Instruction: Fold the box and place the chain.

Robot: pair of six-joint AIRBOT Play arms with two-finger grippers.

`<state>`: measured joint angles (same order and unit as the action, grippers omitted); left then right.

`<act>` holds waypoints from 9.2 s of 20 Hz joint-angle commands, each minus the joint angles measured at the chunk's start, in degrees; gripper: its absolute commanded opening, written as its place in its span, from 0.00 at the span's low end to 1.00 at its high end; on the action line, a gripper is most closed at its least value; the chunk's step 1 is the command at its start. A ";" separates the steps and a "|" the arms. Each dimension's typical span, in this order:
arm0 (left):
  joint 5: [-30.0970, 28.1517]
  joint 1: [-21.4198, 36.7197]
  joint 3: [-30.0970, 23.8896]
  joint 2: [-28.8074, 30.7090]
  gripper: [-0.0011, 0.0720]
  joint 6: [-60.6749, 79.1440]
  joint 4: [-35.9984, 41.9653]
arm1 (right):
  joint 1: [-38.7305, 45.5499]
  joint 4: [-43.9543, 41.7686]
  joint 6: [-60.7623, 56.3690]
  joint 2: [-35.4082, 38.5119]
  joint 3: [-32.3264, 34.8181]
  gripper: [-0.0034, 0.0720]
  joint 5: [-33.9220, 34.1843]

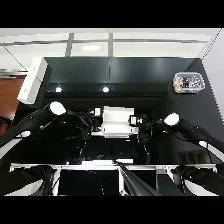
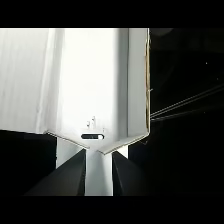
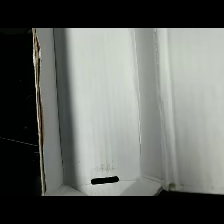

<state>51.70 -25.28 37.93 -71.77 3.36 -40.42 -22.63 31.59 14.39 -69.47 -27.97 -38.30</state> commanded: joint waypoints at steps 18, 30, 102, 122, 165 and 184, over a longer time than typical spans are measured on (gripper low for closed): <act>-3.06 -3.74 0.28 -3.78 0.22 -2.25 8.28 | 0.00 0.00 0.00 -0.02 0.02 0.68 -0.02; 5.01 6.75 1.55 15.30 0.05 -33.44 -9.73 | 0.00 0.00 0.00 -0.02 0.02 0.68 -0.02; 16.63 -3.82 20.37 -10.64 0.66 -90.99 -10.08 | 0.00 -0.02 0.00 -0.02 0.02 0.68 0.02; 13.38 -19.12 24.94 -13.14 0.66 -118.44 -41.94 | 0.00 -0.07 -0.04 -0.02 0.02 0.68 0.17; 14.29 -21.07 28.70 -18.10 0.05 -137.28 -46.53 | 0.02 14.38 -10.14 10.88 0.02 0.97 -3.61; 15.19 -21.97 28.70 -18.12 0.05 -138.18 -45.88 | 0.00 1.07 -5.84 7.52 0.04 0.36 -1.46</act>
<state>66.92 -47.20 66.63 -89.84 -134.82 -86.70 -22.63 37.50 9.23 -60.84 -27.90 -39.77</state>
